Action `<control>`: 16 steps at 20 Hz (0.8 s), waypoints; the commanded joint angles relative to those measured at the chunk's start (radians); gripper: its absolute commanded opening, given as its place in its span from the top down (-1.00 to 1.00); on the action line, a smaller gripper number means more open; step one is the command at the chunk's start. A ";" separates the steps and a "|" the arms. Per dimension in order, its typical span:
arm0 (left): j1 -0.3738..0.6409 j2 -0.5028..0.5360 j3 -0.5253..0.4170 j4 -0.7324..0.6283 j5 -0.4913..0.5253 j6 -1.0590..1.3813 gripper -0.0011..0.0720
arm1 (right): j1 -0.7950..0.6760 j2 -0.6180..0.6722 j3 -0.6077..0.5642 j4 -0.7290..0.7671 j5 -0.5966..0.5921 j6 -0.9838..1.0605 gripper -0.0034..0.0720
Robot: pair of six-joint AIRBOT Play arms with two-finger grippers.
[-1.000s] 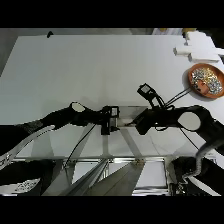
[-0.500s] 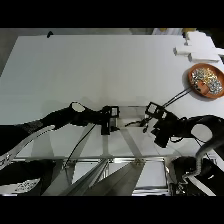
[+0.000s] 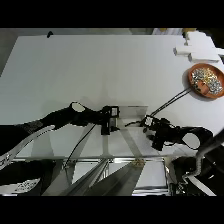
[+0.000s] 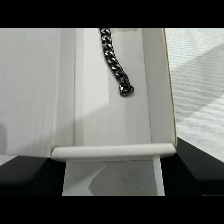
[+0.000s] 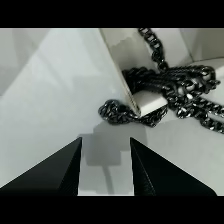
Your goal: Fold the box and place the chain.
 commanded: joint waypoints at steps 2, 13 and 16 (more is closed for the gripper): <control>0.000 0.001 0.000 0.000 0.000 0.000 0.88 | -0.001 -0.075 -0.018 0.070 -0.126 -0.012 0.01; 0.000 0.001 0.000 0.000 0.000 0.000 0.88 | -0.001 -0.121 -0.018 0.061 -0.146 -0.004 0.61; 0.000 0.001 0.000 0.000 0.000 0.000 0.88 | -0.001 -0.108 -0.017 -0.016 -0.081 0.021 0.88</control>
